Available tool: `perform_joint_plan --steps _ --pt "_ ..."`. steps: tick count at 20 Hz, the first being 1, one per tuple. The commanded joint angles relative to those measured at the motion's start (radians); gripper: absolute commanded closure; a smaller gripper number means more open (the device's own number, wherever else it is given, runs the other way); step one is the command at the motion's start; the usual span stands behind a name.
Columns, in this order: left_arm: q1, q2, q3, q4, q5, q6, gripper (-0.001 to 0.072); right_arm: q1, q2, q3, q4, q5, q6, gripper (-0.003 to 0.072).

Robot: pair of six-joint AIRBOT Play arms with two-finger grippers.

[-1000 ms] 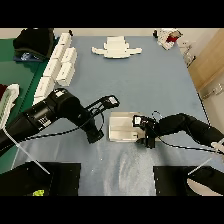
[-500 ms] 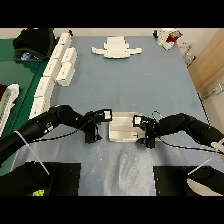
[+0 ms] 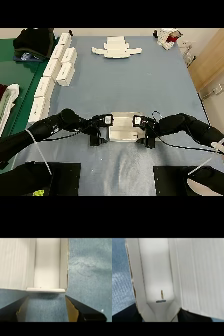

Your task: Fold the box.

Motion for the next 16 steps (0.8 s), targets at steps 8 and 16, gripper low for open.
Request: perform_joint_plan --steps 8,16 --pt "-0.018 -0.049 -0.005 -0.180 0.009 0.183 0.0022 0.000 -0.001 0.001 0.000 0.000 0.000 0.0176" --pt "-0.031 -0.105 -0.005 -0.177 0.053 0.177 0.0022 0.000 -0.001 0.001 0.000 0.000 0.000 0.0176"
